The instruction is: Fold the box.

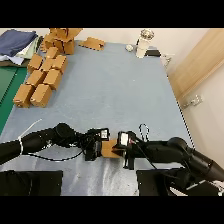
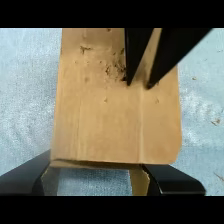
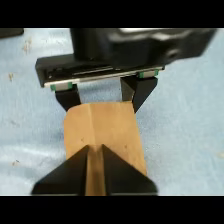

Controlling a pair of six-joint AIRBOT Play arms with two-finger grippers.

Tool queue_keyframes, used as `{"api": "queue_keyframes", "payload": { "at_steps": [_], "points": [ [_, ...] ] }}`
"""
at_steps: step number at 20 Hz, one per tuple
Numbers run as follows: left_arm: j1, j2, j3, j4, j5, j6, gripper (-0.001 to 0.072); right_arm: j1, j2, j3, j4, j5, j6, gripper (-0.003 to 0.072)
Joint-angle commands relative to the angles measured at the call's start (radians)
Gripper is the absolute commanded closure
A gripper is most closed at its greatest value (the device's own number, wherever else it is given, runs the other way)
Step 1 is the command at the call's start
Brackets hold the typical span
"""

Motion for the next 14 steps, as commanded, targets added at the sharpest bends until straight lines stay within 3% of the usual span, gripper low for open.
{"api": "queue_keyframes", "payload": {
  "at_steps": [1,5,14],
  "points": [
    [0.001,-0.001,0.001,0.000,0.000,0.000,0.0191,0.059,0.069,-0.052,-0.183,0.052,0.016,0.0293],
    [0.001,-0.001,0.001,0.000,0.001,0.000,0.0191,0.058,0.060,-0.052,-0.306,0.053,0.015,0.0200],
    [0.001,-0.001,0.001,0.000,0.000,0.000,0.0191,0.059,0.034,-0.053,-0.352,0.047,0.013,0.0201]
  ]
}}
